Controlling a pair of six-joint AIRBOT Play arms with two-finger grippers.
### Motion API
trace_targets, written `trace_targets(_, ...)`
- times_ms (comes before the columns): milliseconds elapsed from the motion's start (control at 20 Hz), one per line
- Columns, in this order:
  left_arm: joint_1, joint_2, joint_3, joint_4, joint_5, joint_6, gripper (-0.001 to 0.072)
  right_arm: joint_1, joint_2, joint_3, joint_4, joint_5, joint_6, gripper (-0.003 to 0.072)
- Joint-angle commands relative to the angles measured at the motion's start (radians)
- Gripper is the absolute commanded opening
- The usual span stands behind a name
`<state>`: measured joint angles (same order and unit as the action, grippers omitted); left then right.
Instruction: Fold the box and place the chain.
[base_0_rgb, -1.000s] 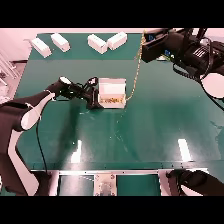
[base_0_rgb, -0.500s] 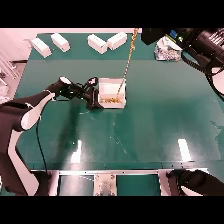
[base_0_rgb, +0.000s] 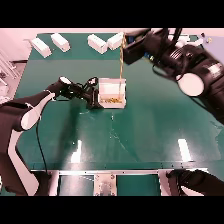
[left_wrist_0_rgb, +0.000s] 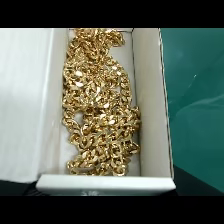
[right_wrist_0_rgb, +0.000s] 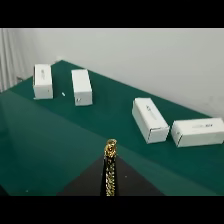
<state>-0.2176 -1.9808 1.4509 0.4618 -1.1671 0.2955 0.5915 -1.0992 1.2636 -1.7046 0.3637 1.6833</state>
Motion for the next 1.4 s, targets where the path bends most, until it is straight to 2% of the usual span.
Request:
trace_targets(0,0.0,0.001,0.0,0.0,0.0,0.0,0.0569,0.001,-0.018,-0.109,0.056,0.003,0.026,0.0006)
trace_targets(250,0.0,0.001,0.0,0.0,0.0,0.0,0.0568,0.001,-0.064,-0.232,0.057,0.002,0.102,0.0006)
trace_targets(700,0.0,0.001,0.0,0.0,0.0,0.0,0.0568,0.001,-0.24,-0.253,0.1,0.004,0.119,0.0007)
trace_targets(750,0.0,0.001,0.0,0.0,0.0,0.0,0.0569,0.001,-0.241,-0.253,0.101,0.008,0.114,0.0094)
trace_targets(800,0.0,0.001,0.0,0.0,0.0,0.0,0.0569,0.001,-0.235,-0.252,0.1,0.01,0.112,0.0362)
trace_targets(850,0.0,0.001,0.0,0.0,0.0,0.0,0.0569,0.001,-0.228,-0.252,0.1,0.011,0.111,0.0459)
trace_targets(950,0.0,0.001,0.0,0.0,0.0,0.0,0.0569,0.0,-0.199,-0.25,0.097,0.011,0.095,0.0437)
trace_targets(1100,0.0,0.001,0.0,0.0,0.0,0.0,0.0568,-0.024,-0.127,-0.233,0.097,0.011,-0.05,0.0371)
trace_targets(1200,0.0,0.001,0.0,0.0,0.0,0.001,0.0568,-0.082,-0.114,-0.198,0.101,0.01,-0.145,0.0365)
trace_targets(1350,0.0,0.001,0.0,0.0,0.0,0.0,0.0568,-0.163,-0.126,-0.146,0.235,0.011,-0.396,0.0322)
